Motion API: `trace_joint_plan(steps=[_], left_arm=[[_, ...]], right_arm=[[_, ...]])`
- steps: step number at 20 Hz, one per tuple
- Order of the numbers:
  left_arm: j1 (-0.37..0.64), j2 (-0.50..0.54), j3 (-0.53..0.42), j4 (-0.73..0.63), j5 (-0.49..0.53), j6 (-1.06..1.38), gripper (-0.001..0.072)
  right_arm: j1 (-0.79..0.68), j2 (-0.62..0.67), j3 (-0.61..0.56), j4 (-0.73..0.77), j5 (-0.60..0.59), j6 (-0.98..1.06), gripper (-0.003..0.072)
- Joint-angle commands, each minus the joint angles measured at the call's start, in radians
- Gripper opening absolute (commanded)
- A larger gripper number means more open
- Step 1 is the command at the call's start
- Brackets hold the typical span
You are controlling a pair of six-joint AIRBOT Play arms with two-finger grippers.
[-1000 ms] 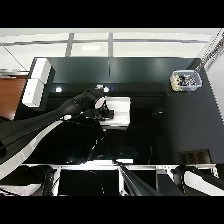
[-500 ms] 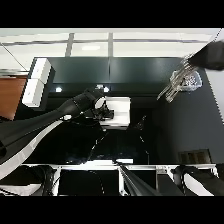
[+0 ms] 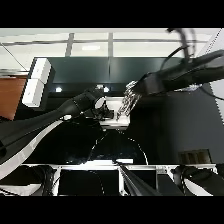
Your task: Fold the box and place the chain.
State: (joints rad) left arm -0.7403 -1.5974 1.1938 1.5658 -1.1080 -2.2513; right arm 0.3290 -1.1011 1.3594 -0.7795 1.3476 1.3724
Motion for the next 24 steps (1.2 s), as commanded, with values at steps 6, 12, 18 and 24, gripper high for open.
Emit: trace_joint_plan(steps=[6,12,18,24], left_arm=[[0.001,-0.001,0.000,0.001,0.000,0.000,0.0028],[0.001,-0.001,0.000,0.000,0.000,0.000,0.0027],[0.001,-0.001,0.000,0.000,0.000,0.000,0.0027],[0.001,-0.002,0.000,-0.001,0.001,0.000,0.0027]], right_arm=[[0.066,-0.112,-0.185,-0.039,-0.130,0.040,0.0009],[0.073,-0.160,-0.239,-0.044,-0.201,0.074,0.0018],[-0.015,-0.133,-0.238,-0.073,-0.125,0.071,0.0276],[-0.131,0.064,-0.277,-0.393,0.034,0.092,0.0274]])
